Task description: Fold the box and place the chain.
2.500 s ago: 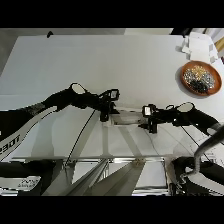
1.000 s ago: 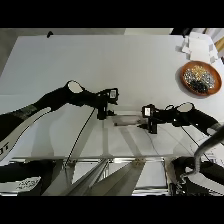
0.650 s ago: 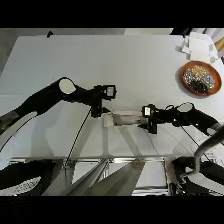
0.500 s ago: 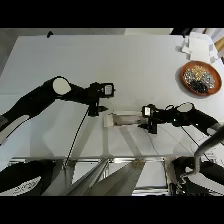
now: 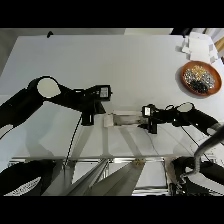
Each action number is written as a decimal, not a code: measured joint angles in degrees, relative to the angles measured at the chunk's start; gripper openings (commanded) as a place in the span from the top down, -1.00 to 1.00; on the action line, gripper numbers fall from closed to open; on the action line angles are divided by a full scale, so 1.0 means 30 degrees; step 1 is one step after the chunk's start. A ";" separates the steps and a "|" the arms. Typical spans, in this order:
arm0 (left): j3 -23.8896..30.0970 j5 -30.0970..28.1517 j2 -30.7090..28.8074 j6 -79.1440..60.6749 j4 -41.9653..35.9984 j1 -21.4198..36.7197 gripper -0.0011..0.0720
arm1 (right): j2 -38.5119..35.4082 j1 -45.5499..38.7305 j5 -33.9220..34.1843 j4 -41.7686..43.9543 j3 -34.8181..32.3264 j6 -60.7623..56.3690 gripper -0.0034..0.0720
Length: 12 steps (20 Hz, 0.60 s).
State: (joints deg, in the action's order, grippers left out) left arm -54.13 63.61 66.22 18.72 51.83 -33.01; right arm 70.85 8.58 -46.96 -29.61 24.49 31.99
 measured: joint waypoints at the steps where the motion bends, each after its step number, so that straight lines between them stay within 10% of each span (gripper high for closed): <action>1: 0.0000 0.0051 0.0058 0.0393 -0.0372 -0.0393 0.96 | 0.0000 0.0000 0.0000 0.0000 0.0000 0.0007 -0.18; 12: 0.0015 -0.7832 0.2834 0.4481 -0.2557 -0.4014 0.96 | 0.0000 0.0000 -0.0007 0.0000 0.0000 0.0007 -0.18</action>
State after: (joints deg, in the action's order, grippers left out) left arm -54.08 40.12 74.72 32.16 44.16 -45.06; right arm 70.85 8.58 -46.98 -29.61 24.49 32.01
